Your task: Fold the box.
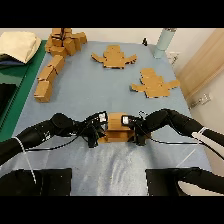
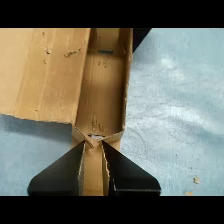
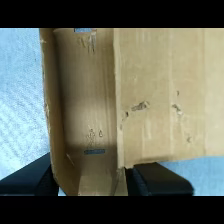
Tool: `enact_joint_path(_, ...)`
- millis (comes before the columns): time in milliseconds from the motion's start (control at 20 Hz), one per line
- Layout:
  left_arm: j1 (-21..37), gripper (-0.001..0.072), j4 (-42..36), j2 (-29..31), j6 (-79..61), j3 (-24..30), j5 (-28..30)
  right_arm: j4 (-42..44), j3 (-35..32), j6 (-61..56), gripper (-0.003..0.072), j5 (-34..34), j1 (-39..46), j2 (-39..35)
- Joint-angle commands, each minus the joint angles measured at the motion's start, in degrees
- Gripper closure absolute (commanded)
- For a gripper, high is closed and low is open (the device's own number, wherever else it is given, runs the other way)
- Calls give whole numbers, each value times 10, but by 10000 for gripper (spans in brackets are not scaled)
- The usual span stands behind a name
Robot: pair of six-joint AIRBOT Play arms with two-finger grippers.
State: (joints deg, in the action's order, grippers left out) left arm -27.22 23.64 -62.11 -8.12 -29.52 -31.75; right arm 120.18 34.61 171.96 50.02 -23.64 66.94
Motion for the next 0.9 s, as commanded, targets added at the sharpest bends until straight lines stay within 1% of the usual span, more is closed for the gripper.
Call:
enact_joint_path(0, -5, 544, -25, 0, -1, -1, 8, 0, 1, 0, 232, 0, 0, 0)
enact_joint_path(150, -10, 544, -43, -1, -7, -2, 9, 0, 1, 0, 232, 0, 0, 0)
enact_joint_path(400, -10, 543, -44, -1, -7, -2, 7, 0, 1, 0, 232, 0, 0, 0)
enact_joint_path(700, -26, 544, -69, -29, -20, -8, 7, 0, 1, 0, 232, 0, 0, 0)
enact_joint_path(850, -28, 543, -69, -33, -20, -11, 26, 0, 1, 0, 232, 0, 0, 0)
